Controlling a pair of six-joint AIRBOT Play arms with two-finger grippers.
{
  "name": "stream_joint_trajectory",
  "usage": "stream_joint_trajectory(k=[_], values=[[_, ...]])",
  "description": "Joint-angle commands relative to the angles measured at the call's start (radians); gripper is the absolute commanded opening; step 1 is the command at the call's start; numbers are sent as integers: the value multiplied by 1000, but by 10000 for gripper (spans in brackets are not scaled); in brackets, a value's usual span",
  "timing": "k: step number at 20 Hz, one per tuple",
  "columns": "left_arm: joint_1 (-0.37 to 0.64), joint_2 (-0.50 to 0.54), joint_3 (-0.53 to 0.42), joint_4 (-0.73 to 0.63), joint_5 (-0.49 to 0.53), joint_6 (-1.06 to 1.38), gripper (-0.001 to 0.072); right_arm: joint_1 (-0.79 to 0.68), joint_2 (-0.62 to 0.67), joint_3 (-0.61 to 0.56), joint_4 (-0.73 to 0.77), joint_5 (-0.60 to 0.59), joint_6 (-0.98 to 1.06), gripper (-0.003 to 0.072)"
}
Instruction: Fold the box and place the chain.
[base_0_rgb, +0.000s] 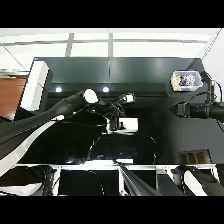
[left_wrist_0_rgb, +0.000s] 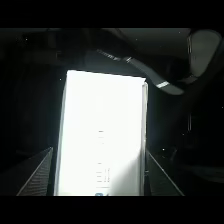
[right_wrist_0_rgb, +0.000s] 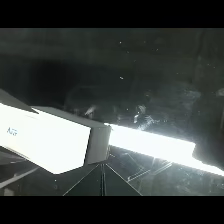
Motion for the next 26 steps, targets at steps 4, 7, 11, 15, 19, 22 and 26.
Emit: stream_joint_trajectory(k=[4,7,11,15,19,22,26], values=[[-39,-3,2,94,-18,0,717,-1,1,-1,0,-12,0,13],[-64,-8,1,165,0,-1,717,-1,1,-1,0,-12,0,13],[-105,-50,1,243,80,-63,716,-1,1,-1,0,-14,0,14],[-135,-15,2,341,111,-241,306,-1,1,-1,0,-15,0,14],[-54,92,-11,490,-61,-605,304,-1,1,-1,0,-15,0,13],[97,211,-84,643,-235,-872,304,-1,1,-1,0,-26,0,14],[450,440,-296,750,-385,-979,304,-1,1,-2,0,-49,-1,14]])
